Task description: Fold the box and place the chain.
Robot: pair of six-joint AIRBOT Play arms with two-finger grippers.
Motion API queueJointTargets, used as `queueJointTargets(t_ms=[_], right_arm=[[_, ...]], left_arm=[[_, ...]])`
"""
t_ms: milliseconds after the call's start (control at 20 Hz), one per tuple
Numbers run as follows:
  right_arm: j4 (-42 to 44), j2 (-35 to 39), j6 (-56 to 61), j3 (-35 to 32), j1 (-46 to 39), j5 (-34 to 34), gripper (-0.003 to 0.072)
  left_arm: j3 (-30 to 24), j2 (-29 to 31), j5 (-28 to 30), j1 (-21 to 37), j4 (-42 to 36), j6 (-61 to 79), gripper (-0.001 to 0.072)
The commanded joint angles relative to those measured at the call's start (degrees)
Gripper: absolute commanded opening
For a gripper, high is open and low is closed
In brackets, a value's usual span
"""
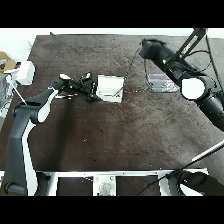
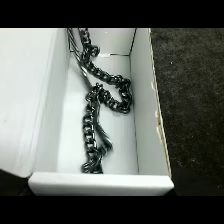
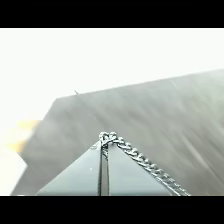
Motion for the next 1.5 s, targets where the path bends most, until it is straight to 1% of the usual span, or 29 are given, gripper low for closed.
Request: queueJointTargets(t_ms=[0, 150, 250, 300, 350, 400, 450, 650, 800, 850, 950, 1000, 1050, 1100, 1300, 1450], right_arm=[[-3.4, -1.6, -0.9, 4.4, 6.1, -8.1, 0.0001], [-4.0, -6.3, -0.9, 8.2, 9.0, -8.6, 0.0001], [-4.0, -9.4, -0.9, 9.6, 10.4, -8.5, 0.0001], [-4.0, -10.5, -0.9, 9.6, 10.5, -7.6, 0.0001], [-4.0, -11.4, -0.6, 9.6, 10.5, -5.0, 0.0001], [-4.0, -12.2, -0.2, 9.3, 10.4, -2.4, 0.0001], [-3.7, -12.9, -0.2, 8.6, 10.4, -1.0, 0.0001], [-3.5, -16.7, -0.2, 5.7, 9.4, 0.0, 0.0001], [-3.5, -19.3, 2.8, 3.5, 7.2, 1.3, 0.0000], [-3.6, -20.0, 3.6, 2.8, 6.6, 2.7, 0.0001], [-3.5, -21.8, 3.7, 2.6, 5.7, 7.9, 0.0002], [-3.6, -22.9, 3.6, 2.6, 5.4, 10.9, 0.0018], [-3.8, -24.0, 3.6, 2.6, 4.6, 13.6, 0.0183], [-4.3, -24.8, 3.6, 2.6, 3.3, 16.5, 0.0224], [-5.2, -24.0, 3.6, 2.6, -4.5, 25.7, 0.0225], [-5.2, -23.1, 3.6, 2.2, -12.4, 32.3, 0.0227]], left_arm=[[0.0, 0.0, 0.0, 0.1, 0.0, 0.0, 0.0226], [0.0, 0.0, 0.0, 0.1, 0.0, 0.0, 0.0226], [0.0, 0.0, 0.0, 0.1, 0.0, 0.0, 0.0226], [0.0, 0.0, 0.0, 0.1, 0.0, 0.0, 0.0226], [0.0, 0.0, 0.0, 0.1, 0.0, 0.0, 0.0226], [0.0, 0.0, 0.0, 0.1, 0.0, 0.0, 0.0226], [0.0, 0.0, 0.0, 0.1, 0.0, 0.0, 0.0226], [0.0, 0.0, 0.0, 0.1, 0.0, 0.0, 0.0226], [0.0, 0.0, 0.0, 0.1, 0.0, 0.0, 0.0226], [0.0, 0.0, 0.0, 0.1, 0.0, 0.0, 0.0226], [0.0, 0.0, 0.0, 0.1, 0.0, 0.0, 0.0226], [0.0, 0.0, 0.0, 0.1, 0.0, 0.0, 0.0226], [0.0, 0.0, 0.0, 0.1, 0.0, 0.0, 0.0226], [0.0, 0.0, 0.0, 0.1, 0.0, 0.0, 0.0226], [0.0, 0.0, 0.0, 0.1, 0.0, 0.0, 0.0226], [0.0, 0.0, 0.0, 0.1, 0.0, 0.0, 0.0226]])
